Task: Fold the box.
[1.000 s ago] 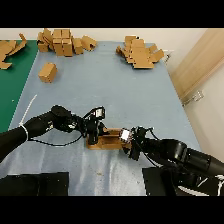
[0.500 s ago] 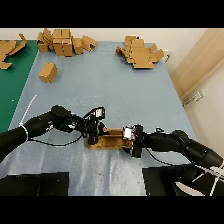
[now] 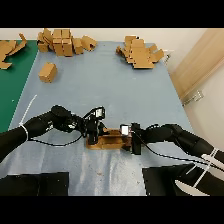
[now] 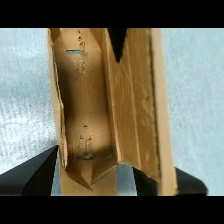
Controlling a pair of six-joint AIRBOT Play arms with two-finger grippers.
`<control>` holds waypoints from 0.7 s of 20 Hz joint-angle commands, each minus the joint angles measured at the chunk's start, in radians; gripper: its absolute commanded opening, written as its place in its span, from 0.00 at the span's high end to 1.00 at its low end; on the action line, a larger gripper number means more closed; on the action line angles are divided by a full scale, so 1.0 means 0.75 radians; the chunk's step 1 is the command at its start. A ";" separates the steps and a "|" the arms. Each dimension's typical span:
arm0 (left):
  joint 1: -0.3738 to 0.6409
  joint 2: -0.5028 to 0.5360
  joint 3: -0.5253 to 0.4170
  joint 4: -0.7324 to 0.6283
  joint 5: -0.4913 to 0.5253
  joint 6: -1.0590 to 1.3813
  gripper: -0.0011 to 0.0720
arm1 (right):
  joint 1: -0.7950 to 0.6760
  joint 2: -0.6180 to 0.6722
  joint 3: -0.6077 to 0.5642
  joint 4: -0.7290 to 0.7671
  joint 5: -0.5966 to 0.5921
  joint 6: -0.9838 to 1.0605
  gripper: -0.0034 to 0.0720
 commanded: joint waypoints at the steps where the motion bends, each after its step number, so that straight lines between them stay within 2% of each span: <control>1: -0.001 -0.001 -0.001 0.000 0.001 0.001 0.97 | -0.031 -0.054 0.013 0.037 -0.034 -0.076 0.00; 4: -0.001 -0.001 -0.001 0.000 0.000 0.001 0.97 | -0.031 -0.099 0.019 0.046 -0.031 -0.112 0.00; 14: -0.001 -0.001 -0.001 0.000 0.001 0.000 0.97 | -0.030 -0.097 0.021 0.028 -0.099 -0.109 0.01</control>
